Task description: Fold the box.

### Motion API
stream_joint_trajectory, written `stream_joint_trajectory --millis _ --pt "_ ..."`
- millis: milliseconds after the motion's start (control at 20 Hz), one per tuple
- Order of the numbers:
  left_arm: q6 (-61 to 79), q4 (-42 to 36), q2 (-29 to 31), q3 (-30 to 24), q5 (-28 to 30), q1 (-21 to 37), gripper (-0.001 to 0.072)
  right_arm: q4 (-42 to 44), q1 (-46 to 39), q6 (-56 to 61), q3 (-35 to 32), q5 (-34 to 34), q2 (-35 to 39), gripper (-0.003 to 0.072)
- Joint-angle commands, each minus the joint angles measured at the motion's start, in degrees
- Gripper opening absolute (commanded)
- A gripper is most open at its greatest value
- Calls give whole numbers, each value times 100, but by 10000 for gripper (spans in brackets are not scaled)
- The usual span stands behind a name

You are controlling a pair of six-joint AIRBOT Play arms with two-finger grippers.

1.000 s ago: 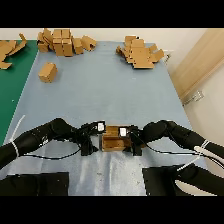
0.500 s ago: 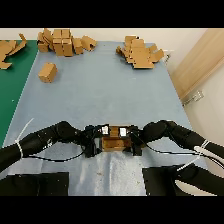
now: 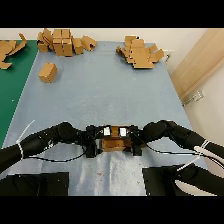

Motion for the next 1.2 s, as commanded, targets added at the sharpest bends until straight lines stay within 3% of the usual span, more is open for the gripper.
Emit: stream_joint_trajectory --millis 0,300,1150 --pt "26 0 -22 2 -68 -2 696 0 0 0 0 2 0 507" --pt "640 -487 -22 2 -74 -42 696 0 0 0 0 2 0 507" --pt "717 -490 -240 0 136 -140 694 -42 0 0 0 2 0 506"
